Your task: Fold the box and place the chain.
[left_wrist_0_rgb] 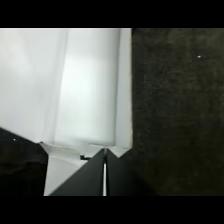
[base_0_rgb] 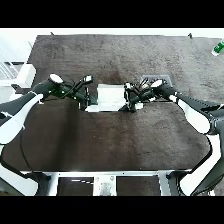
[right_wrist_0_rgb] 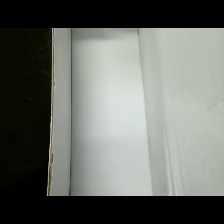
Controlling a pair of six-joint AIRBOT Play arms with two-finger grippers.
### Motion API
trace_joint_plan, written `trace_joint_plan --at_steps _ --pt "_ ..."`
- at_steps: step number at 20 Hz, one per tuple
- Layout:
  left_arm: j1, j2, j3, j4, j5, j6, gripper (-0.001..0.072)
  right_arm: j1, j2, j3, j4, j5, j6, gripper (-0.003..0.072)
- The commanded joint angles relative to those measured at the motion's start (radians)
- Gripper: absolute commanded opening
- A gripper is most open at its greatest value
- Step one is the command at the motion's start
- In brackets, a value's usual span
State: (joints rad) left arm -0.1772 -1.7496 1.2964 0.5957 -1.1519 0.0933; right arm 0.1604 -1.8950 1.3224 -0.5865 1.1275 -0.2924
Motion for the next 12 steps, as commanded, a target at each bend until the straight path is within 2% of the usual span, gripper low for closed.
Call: trace_joint_plan --at_steps 1,4,7,8,12 --pt "0.017 0.045 0.001 -0.004 -0.029 -0.094 0.0019 0.000 0.000 0.000 0.000 -0.001 0.000 0.0496" --pt "0.017 0.147 -0.002 0.003 0.002 -0.331 0.0018 0.000 0.000 0.000 0.000 -0.001 0.000 0.0496" --pt "0.026 0.286 -0.080 0.043 0.161 -0.599 0.0018 0.000 0.000 0.000 0.000 -0.001 0.000 0.0496" --pt "0.037 0.320 -0.111 0.072 0.180 -0.689 0.0019 0.000 0.000 0.000 0.000 -0.001 0.000 0.0496" --pt "0.116 0.350 -0.170 0.140 0.140 -0.978 0.0020 0.000 0.000 0.000 0.000 -0.001 0.000 0.0496"
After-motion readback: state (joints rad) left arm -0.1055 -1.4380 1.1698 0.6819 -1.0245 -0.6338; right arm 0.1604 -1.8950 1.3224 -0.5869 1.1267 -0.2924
